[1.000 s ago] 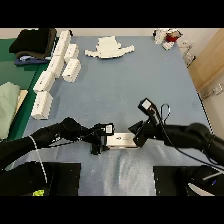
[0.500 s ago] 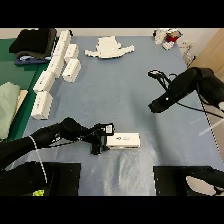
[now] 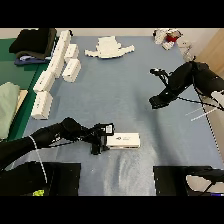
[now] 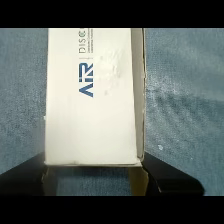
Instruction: Fold the box.
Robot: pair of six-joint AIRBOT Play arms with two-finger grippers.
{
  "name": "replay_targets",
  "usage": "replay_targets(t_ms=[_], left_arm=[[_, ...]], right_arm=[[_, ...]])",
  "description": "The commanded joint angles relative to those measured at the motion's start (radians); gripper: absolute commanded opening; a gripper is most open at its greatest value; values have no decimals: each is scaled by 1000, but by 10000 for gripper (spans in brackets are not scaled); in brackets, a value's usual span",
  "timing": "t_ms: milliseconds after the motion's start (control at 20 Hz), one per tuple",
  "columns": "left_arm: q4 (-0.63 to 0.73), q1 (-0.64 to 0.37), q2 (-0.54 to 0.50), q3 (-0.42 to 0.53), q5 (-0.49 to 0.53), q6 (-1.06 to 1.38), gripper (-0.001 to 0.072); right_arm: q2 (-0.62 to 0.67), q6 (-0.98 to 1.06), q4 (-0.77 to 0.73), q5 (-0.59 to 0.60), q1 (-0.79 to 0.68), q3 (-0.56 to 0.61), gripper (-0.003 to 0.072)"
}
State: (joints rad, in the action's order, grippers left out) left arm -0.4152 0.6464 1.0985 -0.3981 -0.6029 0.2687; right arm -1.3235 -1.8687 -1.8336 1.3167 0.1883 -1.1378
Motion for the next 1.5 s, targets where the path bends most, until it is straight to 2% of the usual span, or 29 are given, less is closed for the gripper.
replay_targets(t_ms=[0, 350, 500, 650, 750, 850, 950, 1050, 1250, 1450], left_arm=[[0, 0, -1, -1, 0, 0, 471], [26, 0, -3, -1, -11, -10, 471], [-24, -26, -61, -23, -6, -183, 471], [-207, -157, -185, -34, 56, -482, 471], [-388, -309, -246, -34, 143, -755, 470], [-517, -493, -265, -34, 181, -940, 470], [-526, -663, -246, -34, 188, -976, 471], [-519, -763, -207, -34, 230, -977, 471], [-514, -768, -71, -85, 337, -976, 470], [-444, -758, 132, -234, 367, -977, 471]], right_arm=[[-5, 2, -3, 1, -2, -4, 18], [-5, 2, -3, 1, -2, -4, 18], [-5, 2, -3, 1, -2, -4, 17], [-5, 2, -3, 1, -2, -4, 18], [-5, 2, -3, 1, -2, -4, 18], [-5, 2, -3, 1, -2, -4, 18], [-5, 2, -3, 1, -2, -4, 18], [-5, 2, -3, 1, -2, -4, 17], [-5, 2, -3, 1, -2, -4, 17], [-5, 2, -3, 1, -2, -4, 18]])
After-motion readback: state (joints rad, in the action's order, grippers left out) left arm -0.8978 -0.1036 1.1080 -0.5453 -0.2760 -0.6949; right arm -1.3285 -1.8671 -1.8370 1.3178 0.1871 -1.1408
